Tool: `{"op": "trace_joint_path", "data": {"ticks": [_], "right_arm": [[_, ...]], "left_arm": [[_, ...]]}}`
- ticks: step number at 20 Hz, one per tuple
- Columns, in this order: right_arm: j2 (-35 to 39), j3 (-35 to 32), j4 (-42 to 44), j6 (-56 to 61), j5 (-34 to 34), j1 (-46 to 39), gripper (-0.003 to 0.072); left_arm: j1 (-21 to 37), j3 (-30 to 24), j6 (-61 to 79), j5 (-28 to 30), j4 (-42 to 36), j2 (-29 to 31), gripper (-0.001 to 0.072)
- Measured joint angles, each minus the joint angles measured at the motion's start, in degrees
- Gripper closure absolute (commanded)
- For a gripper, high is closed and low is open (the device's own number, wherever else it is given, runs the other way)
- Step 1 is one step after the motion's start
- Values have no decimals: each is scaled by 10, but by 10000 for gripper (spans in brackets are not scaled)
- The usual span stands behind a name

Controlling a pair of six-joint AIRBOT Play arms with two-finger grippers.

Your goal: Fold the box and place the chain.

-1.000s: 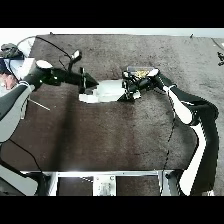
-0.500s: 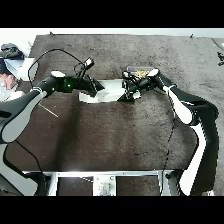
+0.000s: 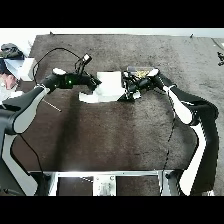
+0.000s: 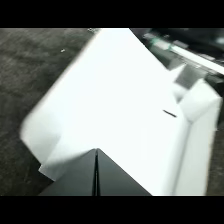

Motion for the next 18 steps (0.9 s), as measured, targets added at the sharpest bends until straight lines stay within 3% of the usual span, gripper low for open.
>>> {"op": "trace_joint_path", "data": {"ticks": [12, 18], "right_arm": [[0, 0, 0, 0, 0, 0, 287], [0, 0, 0, 0, 0, 0, 287]], "left_arm": [[2, 6, 12, -15, 14, -26, 699], [11, 26, 47, -21, 18, 1, 698]]}}
